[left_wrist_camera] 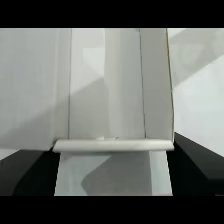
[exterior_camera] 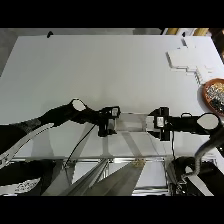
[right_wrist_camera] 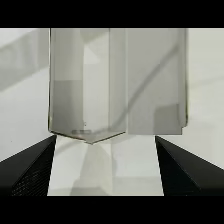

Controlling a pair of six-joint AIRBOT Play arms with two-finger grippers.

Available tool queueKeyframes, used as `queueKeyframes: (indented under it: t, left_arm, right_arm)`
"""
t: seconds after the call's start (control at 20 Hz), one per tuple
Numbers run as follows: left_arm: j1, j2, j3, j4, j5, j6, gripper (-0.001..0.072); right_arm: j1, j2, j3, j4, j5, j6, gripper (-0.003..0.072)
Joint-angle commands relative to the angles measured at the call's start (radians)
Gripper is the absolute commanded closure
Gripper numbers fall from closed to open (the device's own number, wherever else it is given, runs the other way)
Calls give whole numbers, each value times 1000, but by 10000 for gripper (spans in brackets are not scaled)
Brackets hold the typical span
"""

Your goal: Fold the box and place the chain.

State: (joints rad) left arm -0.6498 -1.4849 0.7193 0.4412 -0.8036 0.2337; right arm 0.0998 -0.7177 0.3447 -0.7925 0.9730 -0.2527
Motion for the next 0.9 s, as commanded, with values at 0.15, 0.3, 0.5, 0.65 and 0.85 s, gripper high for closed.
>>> queueKeyframes:
  t: [0.15,0.3,0.5,0.65,0.85]
  left_arm:
    - [0,15,0,84,4,-15,14]
    - [0,15,0,27,33,17,13]
    - [0,14,0,-34,47,59,13]
    - [0,-6,0,-38,40,59,14]
    - [-1,-34,0,-51,-1,91,15]
  right_arm:
    - [0,92,1,-1,12,72,-8]
    - [0,92,1,0,11,74,-8]
    - [0,92,1,0,11,74,-7]
    - [0,92,1,-1,11,74,-7]
    - [0,92,1,-1,10,74,-7]
